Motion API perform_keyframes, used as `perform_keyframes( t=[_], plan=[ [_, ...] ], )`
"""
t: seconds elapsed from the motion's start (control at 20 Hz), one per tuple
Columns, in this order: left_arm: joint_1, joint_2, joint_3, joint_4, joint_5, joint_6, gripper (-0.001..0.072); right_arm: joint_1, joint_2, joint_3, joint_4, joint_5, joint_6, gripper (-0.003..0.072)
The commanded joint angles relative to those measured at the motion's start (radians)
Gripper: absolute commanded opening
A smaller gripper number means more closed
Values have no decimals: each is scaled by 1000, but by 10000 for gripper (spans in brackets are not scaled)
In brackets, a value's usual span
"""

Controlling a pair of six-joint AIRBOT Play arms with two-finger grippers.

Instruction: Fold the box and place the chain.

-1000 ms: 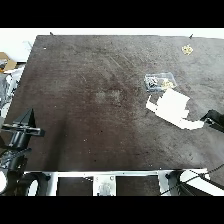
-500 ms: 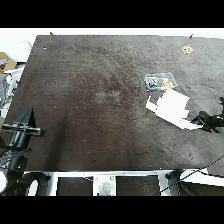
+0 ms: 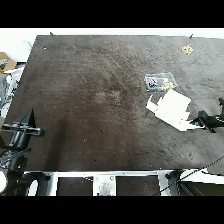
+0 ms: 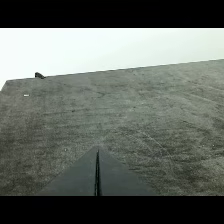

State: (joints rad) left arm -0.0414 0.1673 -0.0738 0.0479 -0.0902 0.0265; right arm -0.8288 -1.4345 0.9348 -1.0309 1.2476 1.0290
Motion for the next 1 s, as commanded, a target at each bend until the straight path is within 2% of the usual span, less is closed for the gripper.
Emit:
perform_keyframes(
  t=[0.0, 0.2, 0.35, 0.7, 0.95],
  plan=[
    [0, 1, 1, 0, 0, 0, 12, -14, 78, 1, 25, 101, -53, 4],
    [0, 1, 1, 0, 1, 0, 12, 74, 127, 0, 164, 139, -75, 4],
    [0, 1, 1, 0, 1, 0, 13, 245, 127, -5, 221, 113, -92, 4],
    [0, 1, 1, 0, 12, 1, 13, 671, 120, -19, 327, -181, -93, 4],
    [0, 1, 19, -1, -6, 0, 12, 853, 54, -19, 340, -431, -92, 4]
  ],
)
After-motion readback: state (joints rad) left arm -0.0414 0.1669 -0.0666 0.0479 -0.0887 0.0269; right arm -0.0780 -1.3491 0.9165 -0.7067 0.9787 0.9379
